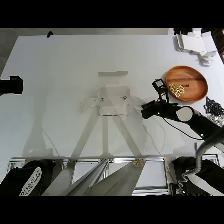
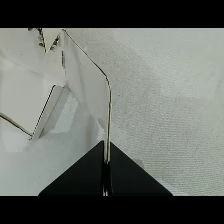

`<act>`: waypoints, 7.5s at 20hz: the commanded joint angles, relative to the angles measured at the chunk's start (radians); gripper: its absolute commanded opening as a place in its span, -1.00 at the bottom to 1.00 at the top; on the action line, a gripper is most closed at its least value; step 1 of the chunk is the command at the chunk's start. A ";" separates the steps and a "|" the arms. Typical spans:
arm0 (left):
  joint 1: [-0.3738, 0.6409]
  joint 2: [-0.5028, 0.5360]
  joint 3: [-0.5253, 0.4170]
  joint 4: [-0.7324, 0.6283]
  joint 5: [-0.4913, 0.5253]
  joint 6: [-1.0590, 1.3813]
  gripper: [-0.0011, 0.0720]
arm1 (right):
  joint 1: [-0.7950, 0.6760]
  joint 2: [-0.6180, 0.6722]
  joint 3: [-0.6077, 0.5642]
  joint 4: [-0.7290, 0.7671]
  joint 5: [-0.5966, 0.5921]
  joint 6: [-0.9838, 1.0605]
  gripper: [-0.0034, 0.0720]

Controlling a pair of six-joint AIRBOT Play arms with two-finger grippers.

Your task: Fold the box and place the chain.

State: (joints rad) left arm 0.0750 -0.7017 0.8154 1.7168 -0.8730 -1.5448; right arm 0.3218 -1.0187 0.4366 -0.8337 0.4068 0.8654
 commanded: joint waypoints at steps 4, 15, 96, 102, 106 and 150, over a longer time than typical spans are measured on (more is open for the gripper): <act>-0.002 -0.002 0.001 -0.054 0.005 -0.004 0.89 | 0.001 0.000 -0.001 0.001 0.000 0.000 -0.89; -0.193 -0.552 0.286 -0.573 -0.087 0.551 0.51 | 0.001 0.000 0.000 0.000 0.000 0.000 -0.89; -0.232 -0.944 0.692 -0.900 -0.531 1.304 -0.97 | 0.000 0.201 0.073 -0.035 -0.071 0.001 0.56; -0.290 -0.795 0.422 -1.034 -0.445 1.391 -0.98 | 0.000 0.210 0.073 -0.038 -0.069 0.001 0.53; -0.304 -0.805 0.207 -1.151 -0.267 1.633 -0.96 | 0.000 0.210 0.073 -0.038 -0.070 0.001 0.53; -0.315 -1.025 0.197 -1.204 -0.216 1.990 -0.95 | 0.242 0.140 0.063 -0.103 0.171 -0.687 0.92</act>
State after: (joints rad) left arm -0.2401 -1.7264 1.0130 0.5125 -1.0893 0.4454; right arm 0.5346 -0.8433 0.5095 -0.9131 0.5732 0.2691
